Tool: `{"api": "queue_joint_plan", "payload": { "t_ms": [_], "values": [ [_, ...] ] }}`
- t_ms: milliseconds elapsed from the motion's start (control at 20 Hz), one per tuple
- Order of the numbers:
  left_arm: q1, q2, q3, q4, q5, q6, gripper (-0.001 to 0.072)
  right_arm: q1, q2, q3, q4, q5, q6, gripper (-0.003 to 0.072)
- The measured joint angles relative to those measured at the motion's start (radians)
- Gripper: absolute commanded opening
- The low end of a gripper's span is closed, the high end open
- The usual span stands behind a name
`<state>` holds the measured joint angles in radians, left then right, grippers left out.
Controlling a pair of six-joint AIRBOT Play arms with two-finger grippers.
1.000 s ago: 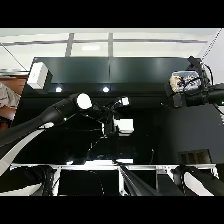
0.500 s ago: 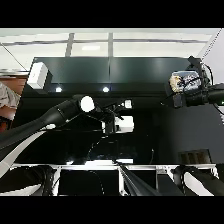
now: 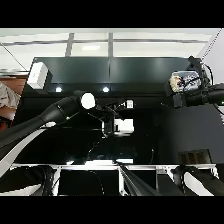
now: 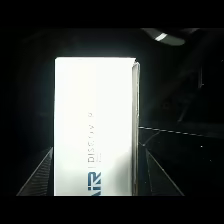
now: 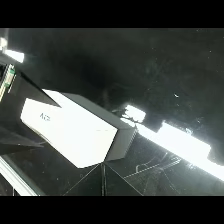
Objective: Fold the box and place the chain.
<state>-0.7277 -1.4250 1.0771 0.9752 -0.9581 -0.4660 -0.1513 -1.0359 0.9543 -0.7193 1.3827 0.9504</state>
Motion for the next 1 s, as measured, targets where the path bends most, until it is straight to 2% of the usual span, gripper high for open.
{"api": "queue_joint_plan", "payload": {
  "t_ms": [300, 800, 1000],
  "values": [
    [0.030, 0.003, 0.027, -0.003, -0.034, -0.026, 0.0699, 0.000, 0.000, 0.000, 0.000, 0.000, 0.000, 0.0017],
    [0.031, -0.052, 0.031, -0.037, -0.078, -0.035, 0.0695, 0.000, 0.000, 0.000, 0.000, 0.000, 0.008, 0.0017],
    [0.029, -0.061, 0.032, -0.056, -0.082, -0.020, 0.0717, 0.000, 0.000, 0.000, 0.000, 0.001, 0.012, 0.0017]
  ]
}}
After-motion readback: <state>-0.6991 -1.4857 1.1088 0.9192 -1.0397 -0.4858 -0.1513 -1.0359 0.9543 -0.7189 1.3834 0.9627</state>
